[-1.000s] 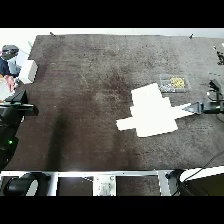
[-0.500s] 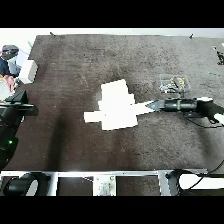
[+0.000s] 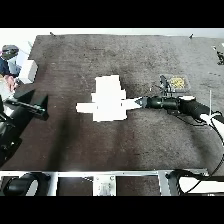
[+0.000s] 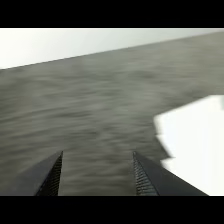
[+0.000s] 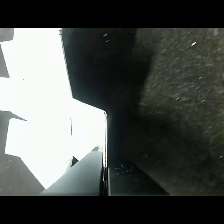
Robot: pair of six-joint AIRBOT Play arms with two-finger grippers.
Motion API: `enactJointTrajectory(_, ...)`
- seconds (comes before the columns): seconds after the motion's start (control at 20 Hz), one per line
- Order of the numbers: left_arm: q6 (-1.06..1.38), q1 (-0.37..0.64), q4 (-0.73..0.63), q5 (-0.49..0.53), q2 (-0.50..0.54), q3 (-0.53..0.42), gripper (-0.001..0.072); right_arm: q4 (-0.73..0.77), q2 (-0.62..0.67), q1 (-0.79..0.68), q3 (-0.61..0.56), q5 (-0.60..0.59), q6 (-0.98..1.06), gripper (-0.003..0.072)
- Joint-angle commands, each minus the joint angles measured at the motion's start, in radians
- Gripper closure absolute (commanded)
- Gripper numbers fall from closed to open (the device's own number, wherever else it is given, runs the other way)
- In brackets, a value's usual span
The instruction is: Fold the box and place the chain.
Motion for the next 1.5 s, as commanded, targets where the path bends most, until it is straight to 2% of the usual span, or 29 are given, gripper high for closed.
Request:
enactJointTrajectory(0.0,0.008,0.002,-0.046,-0.195,-0.130,0.067,0.0234,0.013,0.001,0.023,-0.005,-0.098,0.000,0.0678)
enactJointTrajectory(0.1,0.009,0.002,-0.046,-0.281,-0.272,0.141,0.0233,0.043,0.001,0.023,-0.024,-0.114,-0.031,0.0678)
enactJointTrajectory(0.2,0.027,0.002,-0.045,-0.338,-0.427,0.229,0.0142,0.103,0.001,0.023,-0.039,-0.111,-0.115,0.0678)
enactJointTrajectory(0.35,0.060,0.001,-0.045,-0.460,-0.653,0.377,0.0142,0.172,0.001,0.024,-0.048,-0.103,-0.225,0.0678)
enactJointTrajectory(0.6,0.011,-0.001,-0.042,-0.698,-1.025,0.667,0.0143,0.204,0.001,0.025,-0.063,-0.106,-0.309,0.0678)
enactJointTrajectory(0.65,-0.014,-0.008,-0.021,-0.723,-1.091,0.729,0.0143,0.245,0.001,0.025,-0.074,-0.102,-0.363,0.0678)
enactJointTrajectory(0.8,-0.165,-0.064,0.158,-0.724,-1.273,0.937,0.0142,0.375,0.001,0.025,-0.120,-0.100,-0.470,0.0679)
enactJointTrajectory(0.95,-0.310,-0.093,0.275,-0.743,-1.410,1.125,0.0143,0.384,0.001,0.025,-0.132,-0.100,-0.504,0.0678)
enactJointTrajectory(1.15,-0.369,-0.093,0.300,-0.838,-1.547,1.307,0.0143,0.391,0.001,0.025,-0.132,-0.096,-0.532,0.0678)
enactJointTrajectory(1.3,-0.391,-0.092,0.303,-0.861,-1.614,1.387,0.0143,0.390,0.001,0.025,-0.132,-0.096,-0.534,0.0678)
enactJointTrajectory(1.45,-0.398,-0.092,0.319,-0.901,-1.643,1.396,0.0143,0.390,0.001,0.025,-0.132,-0.096,-0.536,0.0678)
